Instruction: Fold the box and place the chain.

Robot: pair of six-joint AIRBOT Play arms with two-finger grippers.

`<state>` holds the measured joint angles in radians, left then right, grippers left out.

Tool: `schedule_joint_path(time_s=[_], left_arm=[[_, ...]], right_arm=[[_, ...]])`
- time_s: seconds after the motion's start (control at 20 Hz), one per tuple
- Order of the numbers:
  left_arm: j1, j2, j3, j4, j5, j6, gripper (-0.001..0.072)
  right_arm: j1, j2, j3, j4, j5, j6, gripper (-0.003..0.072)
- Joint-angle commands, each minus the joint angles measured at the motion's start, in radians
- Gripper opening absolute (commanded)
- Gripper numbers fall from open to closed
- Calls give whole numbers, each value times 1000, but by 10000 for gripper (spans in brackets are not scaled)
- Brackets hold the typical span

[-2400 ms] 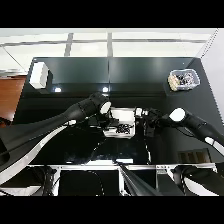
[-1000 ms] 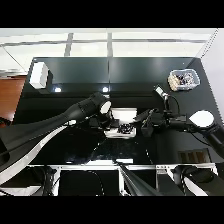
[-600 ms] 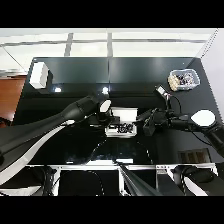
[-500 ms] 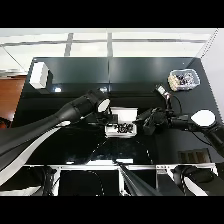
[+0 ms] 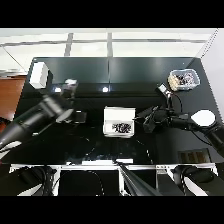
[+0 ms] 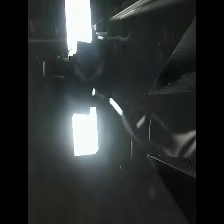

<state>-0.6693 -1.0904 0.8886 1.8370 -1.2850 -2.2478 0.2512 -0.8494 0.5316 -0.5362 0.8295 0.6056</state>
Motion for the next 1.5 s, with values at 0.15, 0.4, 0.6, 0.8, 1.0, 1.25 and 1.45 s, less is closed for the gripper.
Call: schedule_joint_path(time_s=[0.15,0.4,0.6,0.8,1.0,1.25,1.45], left_arm=[[425,113,-359,-1020,447,877,444],[513,-37,-361,-1445,293,1695,444],[486,-94,-359,-1422,286,2090,704],[428,-94,-359,-1387,312,2501,712],[346,-95,-359,-1364,417,2654,712],[309,-127,-357,-1379,468,2675,711],[309,-150,-357,-1378,468,2675,711]], right_arm=[[0,1,0,0,-1,93,382],[0,1,0,0,0,140,382],[0,1,0,0,0,148,382],[0,1,0,0,0,151,382],[0,1,0,0,0,169,382],[0,1,0,0,1,169,382],[0,1,0,0,14,169,382]])
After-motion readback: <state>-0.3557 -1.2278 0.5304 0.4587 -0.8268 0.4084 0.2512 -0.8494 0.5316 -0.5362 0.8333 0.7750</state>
